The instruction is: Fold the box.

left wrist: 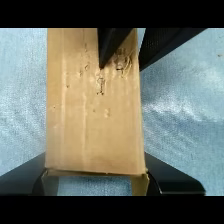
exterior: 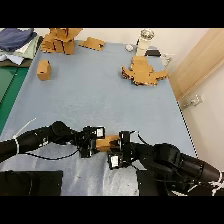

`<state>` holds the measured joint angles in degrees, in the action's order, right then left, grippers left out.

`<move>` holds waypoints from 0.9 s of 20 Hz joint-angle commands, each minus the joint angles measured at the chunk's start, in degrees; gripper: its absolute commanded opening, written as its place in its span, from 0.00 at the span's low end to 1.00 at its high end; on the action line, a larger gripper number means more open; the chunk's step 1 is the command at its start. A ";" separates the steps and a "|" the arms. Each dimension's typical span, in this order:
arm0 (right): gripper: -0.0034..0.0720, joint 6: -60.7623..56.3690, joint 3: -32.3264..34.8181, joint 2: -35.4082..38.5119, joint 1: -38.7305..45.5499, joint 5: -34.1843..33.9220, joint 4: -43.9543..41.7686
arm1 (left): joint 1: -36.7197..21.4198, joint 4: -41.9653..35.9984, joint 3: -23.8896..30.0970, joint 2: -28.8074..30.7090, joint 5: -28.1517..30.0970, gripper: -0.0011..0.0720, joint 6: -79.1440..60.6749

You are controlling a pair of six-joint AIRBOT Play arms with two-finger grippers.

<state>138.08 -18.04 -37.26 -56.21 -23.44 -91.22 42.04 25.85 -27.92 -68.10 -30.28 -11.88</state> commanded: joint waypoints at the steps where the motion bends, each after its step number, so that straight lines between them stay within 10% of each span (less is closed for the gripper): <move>1: 0.34 -0.02 -0.04 2.36 0.02 0.00 0.17 | 0.02 0.09 0.02 -0.02 -0.17 0.70 -0.09; 18: 0.30 -0.07 -0.07 -0.90 -2.32 0.11 -3.04 | 0.02 0.09 0.02 -0.02 -0.15 0.70 -0.11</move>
